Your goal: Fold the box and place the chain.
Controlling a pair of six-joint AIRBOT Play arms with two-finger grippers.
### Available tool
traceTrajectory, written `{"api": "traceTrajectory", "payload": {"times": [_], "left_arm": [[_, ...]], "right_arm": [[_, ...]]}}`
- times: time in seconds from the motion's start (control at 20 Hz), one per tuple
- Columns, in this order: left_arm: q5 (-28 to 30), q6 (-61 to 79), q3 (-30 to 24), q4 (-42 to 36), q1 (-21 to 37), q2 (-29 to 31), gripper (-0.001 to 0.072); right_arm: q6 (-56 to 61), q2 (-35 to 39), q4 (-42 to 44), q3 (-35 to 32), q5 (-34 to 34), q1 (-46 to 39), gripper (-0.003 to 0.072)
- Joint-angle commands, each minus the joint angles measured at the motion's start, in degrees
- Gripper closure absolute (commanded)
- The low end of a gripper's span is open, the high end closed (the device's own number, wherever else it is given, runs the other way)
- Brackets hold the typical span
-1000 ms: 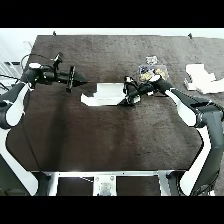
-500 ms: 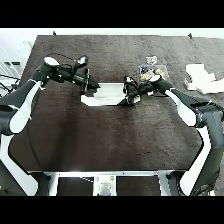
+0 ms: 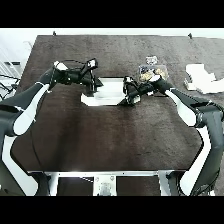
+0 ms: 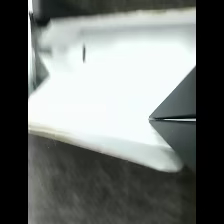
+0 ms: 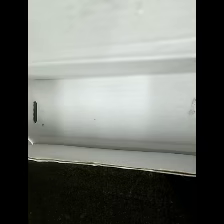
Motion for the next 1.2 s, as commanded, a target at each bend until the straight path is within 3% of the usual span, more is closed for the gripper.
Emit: {"api": "traceTrajectory", "payload": {"times": [0.0, 0.35, 0.85, 1.0, 1.1, 1.15], "left_arm": [[4.31, -0.15, -0.46, -0.09, -0.20, -0.02, 0.0694], [6.21, 0.37, -4.33, -0.09, -0.20, -0.09, 0.0693], [7.13, 3.34, -3.93, -0.48, -0.02, -0.57, 0.0691], [3.80, 3.32, -2.84, -0.07, 0.85, 1.46, 0.0690], [-1.90, 3.32, -1.16, 0.39, 2.01, 2.78, 0.0687], [-4.59, 3.19, -0.28, 1.18, 2.80, 3.43, 0.0554]], "right_arm": [[-0.04, -0.04, 0.02, 0.00, 0.02, 0.00, 0.0145], [-0.07, -0.04, 0.00, 0.00, 0.02, 0.00, 0.0145], [-0.04, -0.04, 0.02, 0.00, 0.02, 0.00, 0.0145], [-0.07, -0.04, 0.02, 0.00, 0.02, 0.00, 0.0145], [-0.04, -0.04, 0.02, 0.00, 0.02, 0.00, 0.0145], [-0.04, -0.04, 0.02, 0.00, 0.02, 0.00, 0.0145]]}}
